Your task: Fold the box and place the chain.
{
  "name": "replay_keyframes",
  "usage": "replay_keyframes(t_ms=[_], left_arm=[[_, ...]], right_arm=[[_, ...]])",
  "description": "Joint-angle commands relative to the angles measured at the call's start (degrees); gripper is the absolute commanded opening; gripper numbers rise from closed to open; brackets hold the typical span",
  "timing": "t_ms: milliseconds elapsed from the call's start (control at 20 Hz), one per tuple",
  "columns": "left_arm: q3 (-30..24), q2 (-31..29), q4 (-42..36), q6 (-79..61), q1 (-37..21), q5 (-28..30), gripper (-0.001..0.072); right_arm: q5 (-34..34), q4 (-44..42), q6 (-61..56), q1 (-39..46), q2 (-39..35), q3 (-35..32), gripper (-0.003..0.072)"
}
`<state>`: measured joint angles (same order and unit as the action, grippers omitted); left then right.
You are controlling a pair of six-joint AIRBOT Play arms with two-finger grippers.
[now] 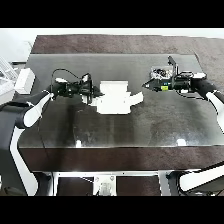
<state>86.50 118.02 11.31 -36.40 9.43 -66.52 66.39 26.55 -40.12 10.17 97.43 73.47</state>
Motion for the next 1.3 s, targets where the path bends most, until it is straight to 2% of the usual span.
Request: replay_keyframes(t_ms=[0,350,800,1250], left_arm=[[-0.02,0.04,-0.04,-0.04,0.11,1.33,0.0019],[-0.02,0.04,-4.59,1.57,0.17,2.78,0.0018],[-0.02,0.13,-0.76,3.13,0.17,3.32,0.0018],[-0.02,0.22,-0.59,3.52,0.17,3.96,0.002]], right_arm=[[-0.79,0.02,0.31,0.04,0.09,-0.24,0.0301],[-0.81,0.04,0.33,0.04,0.11,-0.24,0.0301],[-0.85,0.02,0.33,0.04,0.61,-0.24,0.0301],[-1.03,0.02,0.33,0.13,0.61,-0.24,0.0301]])
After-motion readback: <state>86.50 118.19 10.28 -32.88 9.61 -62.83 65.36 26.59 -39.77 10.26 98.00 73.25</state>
